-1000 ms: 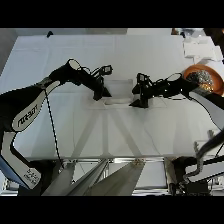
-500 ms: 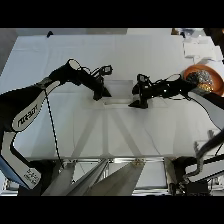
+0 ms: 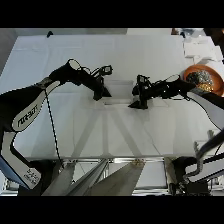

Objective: Fold the box and place the chain.

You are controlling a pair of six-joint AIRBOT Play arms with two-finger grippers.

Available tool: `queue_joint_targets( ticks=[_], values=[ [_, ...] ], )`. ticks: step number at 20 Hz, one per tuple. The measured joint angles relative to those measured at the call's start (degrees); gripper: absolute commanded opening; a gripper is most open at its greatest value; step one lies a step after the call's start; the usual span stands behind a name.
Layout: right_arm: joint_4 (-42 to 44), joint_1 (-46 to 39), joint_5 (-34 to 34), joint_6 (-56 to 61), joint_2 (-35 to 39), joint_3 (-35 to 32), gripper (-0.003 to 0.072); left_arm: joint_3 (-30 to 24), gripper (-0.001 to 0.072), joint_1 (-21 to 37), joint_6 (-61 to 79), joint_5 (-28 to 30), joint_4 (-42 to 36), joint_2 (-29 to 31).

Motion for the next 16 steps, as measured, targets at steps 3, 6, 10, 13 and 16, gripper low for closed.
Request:
queue_joint_targets(
  ticks=[3,6,10,13,16],
  values=[
    [0.0,0.0,-0.1,0.0,0.0,0.0,0.0644,0.0,0.0011,0.0,0.0,0.0,0.0,0.0],
    [0.0,0.0,-0.2,0.0,0.0,0.0,0.0644,0.0,0.0011,0.0,0.0,0.0,0.0,0.0],
    [-0.1,0.0,0.3,0.0,0.0,0.0,0.0644,0.0,0.0011,0.0,0.0,0.0,0.0,0.0],
    [-0.1,0.0,0.6,0.0,0.0,0.0,0.0644,0.0,0.0011,0.0,0.0,0.0,0.0,0.0],
    [-0.1,0.0,0.8,0.0,0.0,0.0,0.0643,0.0,0.0011,0.0,0.0,0.0,0.0,0.0]
  ],
)
